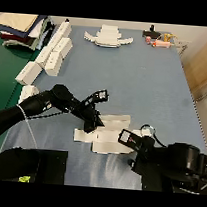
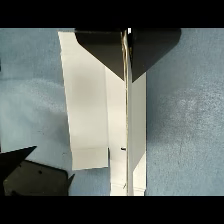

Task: Fold the box.

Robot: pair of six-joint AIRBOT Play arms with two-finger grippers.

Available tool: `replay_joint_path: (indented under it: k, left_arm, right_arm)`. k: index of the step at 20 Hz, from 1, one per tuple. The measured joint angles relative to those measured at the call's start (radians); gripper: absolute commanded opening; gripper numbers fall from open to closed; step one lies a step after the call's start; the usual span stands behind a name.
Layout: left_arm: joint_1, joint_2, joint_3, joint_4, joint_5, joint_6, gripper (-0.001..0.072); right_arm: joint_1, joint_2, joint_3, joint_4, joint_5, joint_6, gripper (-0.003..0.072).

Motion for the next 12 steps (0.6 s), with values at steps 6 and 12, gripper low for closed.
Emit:
replay_joint_path:
  k: [6, 12]
  left_arm:
    - [0.000, 0.000, 0.000, 0.000, 0.000, 0.000, 0.0014]
    - [0.000, 0.000, 0.000, 0.000, -0.001, 0.000, 0.0014]
  right_arm:
    - [0.047, -0.216, -0.010, -0.169, 0.185, -0.098, 0.0644]
    - [0.053, -0.288, 0.048, -0.259, 0.216, 0.003, 0.0643]
